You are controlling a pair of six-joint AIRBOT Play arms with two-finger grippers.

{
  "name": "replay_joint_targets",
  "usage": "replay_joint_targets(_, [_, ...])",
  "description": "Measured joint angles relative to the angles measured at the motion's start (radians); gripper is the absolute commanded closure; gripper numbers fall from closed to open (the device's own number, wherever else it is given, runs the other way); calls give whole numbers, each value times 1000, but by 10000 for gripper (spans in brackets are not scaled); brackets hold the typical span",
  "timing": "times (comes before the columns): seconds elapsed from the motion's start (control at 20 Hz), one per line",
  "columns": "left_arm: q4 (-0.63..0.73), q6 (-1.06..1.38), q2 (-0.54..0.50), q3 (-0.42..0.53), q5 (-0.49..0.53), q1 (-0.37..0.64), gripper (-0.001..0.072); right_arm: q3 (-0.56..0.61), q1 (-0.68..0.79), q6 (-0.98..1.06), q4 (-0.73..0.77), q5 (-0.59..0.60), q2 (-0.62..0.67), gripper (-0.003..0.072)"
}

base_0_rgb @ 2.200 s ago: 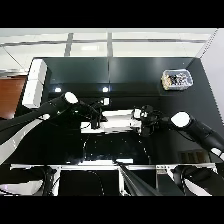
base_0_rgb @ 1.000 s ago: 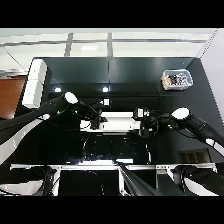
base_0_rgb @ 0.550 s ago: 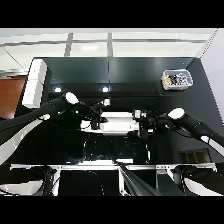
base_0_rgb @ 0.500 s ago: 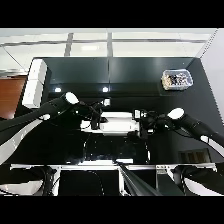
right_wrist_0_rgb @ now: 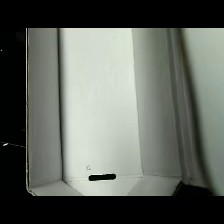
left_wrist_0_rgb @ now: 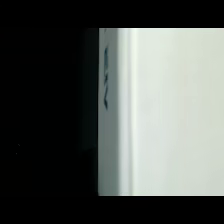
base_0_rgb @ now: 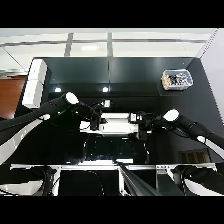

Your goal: Fold the box and place the chain.

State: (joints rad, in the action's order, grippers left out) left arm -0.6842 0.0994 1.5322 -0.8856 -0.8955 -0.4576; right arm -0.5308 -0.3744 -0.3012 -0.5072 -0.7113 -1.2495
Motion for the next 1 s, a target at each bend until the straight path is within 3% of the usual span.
replay_joint_targets(1.0, [8, 2, 0, 0, -1, 0, 687, -30, -24, 64, -32, 34, -28, 20])
